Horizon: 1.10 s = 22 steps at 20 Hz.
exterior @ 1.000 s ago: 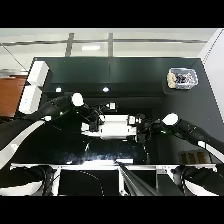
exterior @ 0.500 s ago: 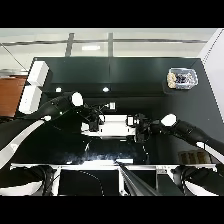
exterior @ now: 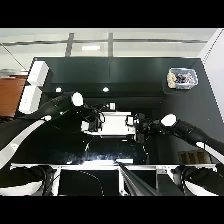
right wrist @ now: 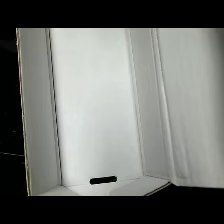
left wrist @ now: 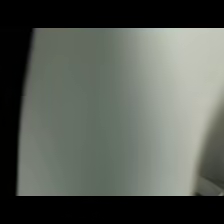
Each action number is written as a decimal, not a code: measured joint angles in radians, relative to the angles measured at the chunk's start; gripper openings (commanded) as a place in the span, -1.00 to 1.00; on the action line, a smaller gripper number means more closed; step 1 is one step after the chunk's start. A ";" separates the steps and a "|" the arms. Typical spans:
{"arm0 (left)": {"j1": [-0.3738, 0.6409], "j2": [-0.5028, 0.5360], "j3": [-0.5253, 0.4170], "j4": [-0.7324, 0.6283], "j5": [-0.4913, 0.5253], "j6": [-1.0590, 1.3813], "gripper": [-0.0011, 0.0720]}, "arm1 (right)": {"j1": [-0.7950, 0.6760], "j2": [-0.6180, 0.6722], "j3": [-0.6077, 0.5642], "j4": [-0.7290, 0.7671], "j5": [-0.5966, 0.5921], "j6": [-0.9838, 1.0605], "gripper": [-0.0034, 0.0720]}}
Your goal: Fold the box and place the chain.
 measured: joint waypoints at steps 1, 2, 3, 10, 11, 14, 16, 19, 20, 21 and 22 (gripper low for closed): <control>0.001 0.000 0.006 0.009 -0.017 -0.005 0.32 | 0.000 0.000 0.000 0.000 0.000 0.000 0.74; 0.003 0.001 0.014 0.016 -0.038 -0.017 0.39 | 0.000 0.000 0.000 -0.001 0.001 0.000 0.74; 0.005 0.005 0.022 0.027 -0.053 -0.032 0.39 | 0.000 0.000 0.000 -0.002 0.002 0.000 0.74; 0.074 0.126 0.038 0.140 -0.127 -0.227 0.39 | 0.000 0.000 0.000 -0.002 0.003 0.000 0.74; 0.094 0.154 0.037 0.157 -0.140 -0.269 0.39 | 0.000 0.000 0.000 -0.002 0.003 0.000 0.74; 0.165 0.227 0.035 0.193 -0.200 -0.442 -0.90 | 0.000 0.000 0.000 -0.002 0.003 0.000 0.74; 0.210 0.264 0.030 0.193 -0.269 -0.558 -0.91 | 0.000 0.000 0.000 -0.002 0.003 0.000 0.74; 0.248 0.327 -0.033 0.061 -0.321 -0.648 -0.91 | 0.000 0.000 0.000 -0.002 0.003 0.000 0.74; 0.250 0.346 -0.069 -0.013 -0.315 -0.652 -0.90 | 0.000 0.000 0.000 -0.001 0.003 0.000 0.74; 0.250 0.364 -0.116 -0.108 -0.292 -0.649 -0.91 | 0.000 0.000 0.000 -0.001 0.003 0.000 0.74; 0.243 0.376 -0.161 -0.203 -0.261 -0.632 -0.91 | 0.000 0.000 0.000 -0.001 0.003 0.000 0.74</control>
